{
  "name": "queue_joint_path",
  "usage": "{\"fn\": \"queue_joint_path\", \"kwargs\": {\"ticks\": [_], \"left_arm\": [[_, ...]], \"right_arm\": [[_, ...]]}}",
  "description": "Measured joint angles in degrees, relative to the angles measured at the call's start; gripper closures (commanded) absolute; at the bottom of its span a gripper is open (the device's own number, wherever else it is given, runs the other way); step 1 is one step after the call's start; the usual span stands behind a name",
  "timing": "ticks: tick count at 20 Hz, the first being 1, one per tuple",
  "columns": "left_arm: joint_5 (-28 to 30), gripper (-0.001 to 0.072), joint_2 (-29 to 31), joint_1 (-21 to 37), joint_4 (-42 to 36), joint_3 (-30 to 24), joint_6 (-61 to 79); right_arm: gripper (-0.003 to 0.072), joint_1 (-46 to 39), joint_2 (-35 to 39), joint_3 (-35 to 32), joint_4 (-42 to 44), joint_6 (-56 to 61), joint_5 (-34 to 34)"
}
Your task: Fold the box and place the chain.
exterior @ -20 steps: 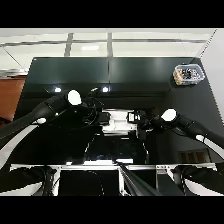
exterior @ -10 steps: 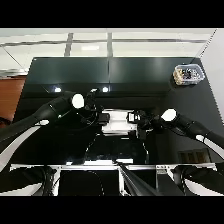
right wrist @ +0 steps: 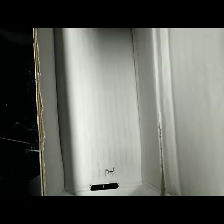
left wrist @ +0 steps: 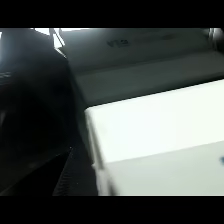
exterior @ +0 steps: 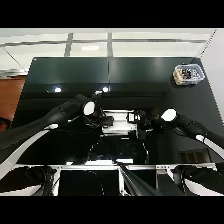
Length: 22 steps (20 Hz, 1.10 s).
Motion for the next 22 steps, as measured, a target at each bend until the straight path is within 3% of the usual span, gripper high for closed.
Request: {"fn": "queue_joint_path", "kwargs": {"ticks": [3,5,12,13,15,16,20,21,22], "left_arm": [[-2.7,0.0320,-2.1,-1.9,3.2,2.8,-3.7],[-3.9,0.0451,-2.9,-2.8,4.9,4.2,-6.3],[-7.0,0.0451,-4.7,-3.7,6.7,6.3,-9.3],[-7.2,0.0491,-4.9,-3.8,6.8,6.6,-9.4],[-7.7,0.0670,-5.1,-3.8,6.9,7.1,-9.7],[-7.8,0.0688,-5.2,-3.8,7.0,7.3,-10.2],[-7.8,0.0682,-5.5,-3.9,7.2,7.8,-10.1],[-7.8,0.0575,-5.6,-3.9,7.2,7.9,-10.1],[-7.7,0.0362,-5.6,-3.9,7.0,8.0,-9.9]], "right_arm": [[0.0506,0.0,0.0,0.0,0.0,0.0,0.0],[0.0506,0.0,0.0,0.0,0.0,0.0,0.0],[0.0506,0.0,0.0,0.0,0.0,0.0,0.0],[0.0506,0.0,0.0,0.0,0.0,0.0,0.0],[0.0505,0.0,0.0,0.0,0.0,0.0,0.0],[0.0505,0.0,0.0,0.0,0.0,0.2,0.0],[0.0506,0.0,0.0,0.0,0.1,0.1,0.0],[0.0506,0.0,0.0,0.0,0.1,0.1,0.0],[0.0506,0.0,0.0,0.0,0.0,-0.1,0.0]]}}
